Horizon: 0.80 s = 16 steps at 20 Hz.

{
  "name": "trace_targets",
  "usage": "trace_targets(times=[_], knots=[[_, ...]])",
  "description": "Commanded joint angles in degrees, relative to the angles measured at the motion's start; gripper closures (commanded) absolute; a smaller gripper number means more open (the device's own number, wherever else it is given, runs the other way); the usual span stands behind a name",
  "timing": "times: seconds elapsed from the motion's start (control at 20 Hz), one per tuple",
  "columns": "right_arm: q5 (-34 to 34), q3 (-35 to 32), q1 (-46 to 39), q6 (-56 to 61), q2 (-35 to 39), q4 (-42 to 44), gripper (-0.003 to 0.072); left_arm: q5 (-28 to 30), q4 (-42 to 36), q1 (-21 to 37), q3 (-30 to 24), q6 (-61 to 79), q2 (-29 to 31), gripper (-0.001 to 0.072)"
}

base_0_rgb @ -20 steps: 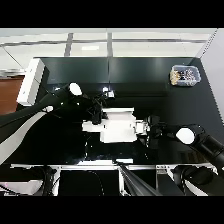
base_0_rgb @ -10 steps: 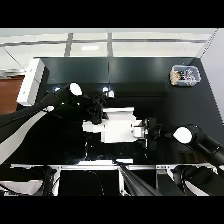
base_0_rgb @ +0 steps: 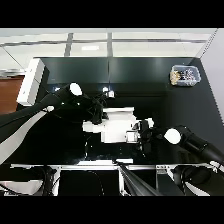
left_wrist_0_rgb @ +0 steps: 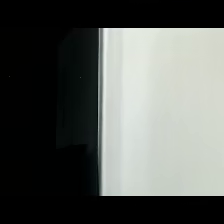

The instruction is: Fold the box and place the chain.

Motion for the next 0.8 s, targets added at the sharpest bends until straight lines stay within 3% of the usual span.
trace_targets(times=[0.0, 0.15, 0.6, 0.75], knots=[[-4.4, 0.0, 0.7, -0.1, -1.3, 0.1, -0.0021, 0.0, 0.0, 0.0, 0.0, 0.0, 0.0, 0.0686], [-6.9, 0.0, 0.7, 0.2, -1.3, 0.2, -0.0021, 0.0, 0.0, 0.0, 0.0, 0.0, 0.0, 0.0686], [-6.1, 4.4, -0.5, 2.3, 1.0, 0.1, -0.0021, -0.2, 0.0, 0.0, 0.0, 0.0, 0.0, 0.0686], [-2.4, 6.4, -4.4, 2.3, 1.0, 0.2, -0.0021, -0.2, 0.0, 0.0, 0.0, -0.1, 0.0, 0.0687]])
